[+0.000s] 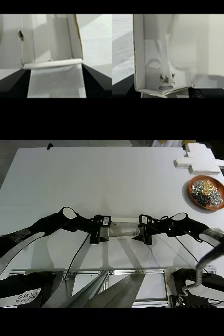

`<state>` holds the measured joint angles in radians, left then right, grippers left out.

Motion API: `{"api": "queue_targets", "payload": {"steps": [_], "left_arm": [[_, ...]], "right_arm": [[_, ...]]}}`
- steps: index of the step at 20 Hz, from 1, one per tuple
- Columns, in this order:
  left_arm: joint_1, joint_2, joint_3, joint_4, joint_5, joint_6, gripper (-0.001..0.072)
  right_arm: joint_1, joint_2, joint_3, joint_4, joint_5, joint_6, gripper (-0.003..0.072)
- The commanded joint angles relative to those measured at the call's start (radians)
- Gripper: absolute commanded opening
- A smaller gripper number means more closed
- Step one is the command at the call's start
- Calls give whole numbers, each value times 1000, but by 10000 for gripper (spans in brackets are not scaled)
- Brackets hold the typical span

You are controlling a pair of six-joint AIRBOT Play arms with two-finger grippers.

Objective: Fold the box and place the chain.

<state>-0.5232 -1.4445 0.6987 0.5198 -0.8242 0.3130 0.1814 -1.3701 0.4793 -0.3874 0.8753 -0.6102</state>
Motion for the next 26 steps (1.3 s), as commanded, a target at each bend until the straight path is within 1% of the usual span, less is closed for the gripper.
{"api": "queue_targets", "payload": {"steps": [1,5,10,21,24,26], "left_arm": [[2,0,-3,-35,18,6,710],[-21,-18,-3,-95,36,67,710],[-27,-44,-3,-100,35,61,702],[-14,-44,-9,-135,35,66,699],[-13,-43,-31,-162,37,98,697],[-14,-43,-32,-207,36,138,696]], "right_arm": [[0,1,1,0,0,0,414],[0,1,1,-1,0,0,414],[0,1,1,-1,0,0,414],[0,1,1,0,0,0,414],[0,1,1,-1,0,0,414],[0,1,1,0,0,0,414]]}}
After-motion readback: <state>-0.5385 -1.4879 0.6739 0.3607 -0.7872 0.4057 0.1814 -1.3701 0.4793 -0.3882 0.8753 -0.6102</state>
